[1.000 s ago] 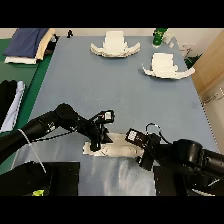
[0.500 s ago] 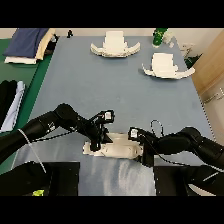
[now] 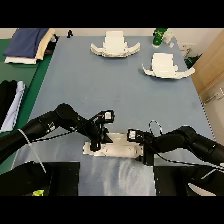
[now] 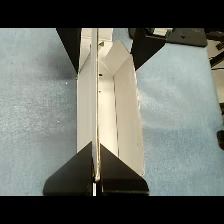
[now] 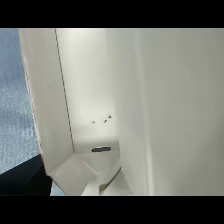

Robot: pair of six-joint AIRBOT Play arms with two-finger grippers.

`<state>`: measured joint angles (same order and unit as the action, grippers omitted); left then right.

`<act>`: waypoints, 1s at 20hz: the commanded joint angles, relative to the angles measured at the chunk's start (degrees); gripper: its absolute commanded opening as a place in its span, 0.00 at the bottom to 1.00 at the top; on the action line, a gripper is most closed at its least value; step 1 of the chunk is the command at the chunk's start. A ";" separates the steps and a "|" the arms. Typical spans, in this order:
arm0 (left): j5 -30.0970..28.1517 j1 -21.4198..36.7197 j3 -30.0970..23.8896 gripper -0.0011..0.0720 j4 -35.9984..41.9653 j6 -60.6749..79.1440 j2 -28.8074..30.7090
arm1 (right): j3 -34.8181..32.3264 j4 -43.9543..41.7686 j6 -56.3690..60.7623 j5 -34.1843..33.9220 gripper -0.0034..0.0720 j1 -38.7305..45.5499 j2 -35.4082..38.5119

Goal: Fold the box.

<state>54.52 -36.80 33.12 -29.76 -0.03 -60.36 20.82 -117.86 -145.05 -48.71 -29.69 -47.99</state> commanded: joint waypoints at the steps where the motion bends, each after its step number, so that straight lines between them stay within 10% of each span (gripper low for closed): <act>1: -0.04 0.00 -0.02 0.03 0.00 0.00 0.00 | -0.13 0.00 -2.10 0.22 0.99 0.17 -0.72; 20: -0.02 0.00 -0.02 0.03 0.00 0.02 0.00 | -7.56 -6.93 -7.74 9.38 0.90 0.44 4.39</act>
